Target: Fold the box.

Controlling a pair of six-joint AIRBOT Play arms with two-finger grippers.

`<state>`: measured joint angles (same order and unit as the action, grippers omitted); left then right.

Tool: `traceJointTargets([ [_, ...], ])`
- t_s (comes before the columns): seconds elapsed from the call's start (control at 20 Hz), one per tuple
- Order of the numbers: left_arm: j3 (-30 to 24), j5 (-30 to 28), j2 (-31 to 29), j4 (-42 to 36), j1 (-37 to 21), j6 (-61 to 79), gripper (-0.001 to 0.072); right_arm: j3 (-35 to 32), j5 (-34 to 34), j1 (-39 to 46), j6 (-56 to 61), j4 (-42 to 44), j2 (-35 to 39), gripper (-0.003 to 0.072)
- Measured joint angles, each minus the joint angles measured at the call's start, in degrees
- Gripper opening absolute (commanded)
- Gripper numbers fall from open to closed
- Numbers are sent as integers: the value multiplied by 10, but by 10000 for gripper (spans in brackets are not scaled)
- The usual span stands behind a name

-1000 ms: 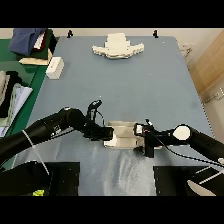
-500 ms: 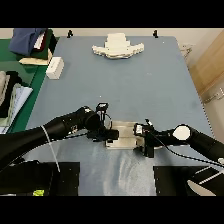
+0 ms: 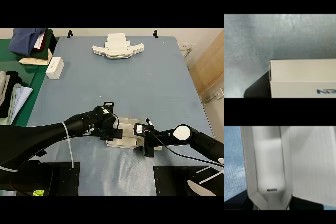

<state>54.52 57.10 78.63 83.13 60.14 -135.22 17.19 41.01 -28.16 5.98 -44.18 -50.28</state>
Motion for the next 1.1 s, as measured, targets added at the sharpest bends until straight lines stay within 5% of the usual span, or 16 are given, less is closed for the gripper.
traceJointTargets([
  [0.3, 19, 18, 19, 25, 26, -46, 34, 0, 0, 0, 0, 0, 0, 519],
  [0.4, 22, 14, 21, 20, 29, -48, 527, 0, 0, 0, 0, 1, 0, 520],
  [0.6, 36, 46, 9, 11, 29, -47, 540, 0, 0, 0, 0, 5, 0, 520],
  [0.9, 48, 118, -43, -1, -5, -33, 537, 0, 1, 0, 0, 3, 0, 520],
  [0.95, 49, 131, -54, -16, -19, -22, 443, 0, 1, 0, 0, 3, 0, 520],
  [1.05, 50, 160, -77, -51, -54, 12, 13, 0, 0, 0, 0, 3, 0, 520],
  [1.1, 50, 176, -90, -71, -75, 38, 15, 0, 1, 0, 0, 3, 0, 520],
])
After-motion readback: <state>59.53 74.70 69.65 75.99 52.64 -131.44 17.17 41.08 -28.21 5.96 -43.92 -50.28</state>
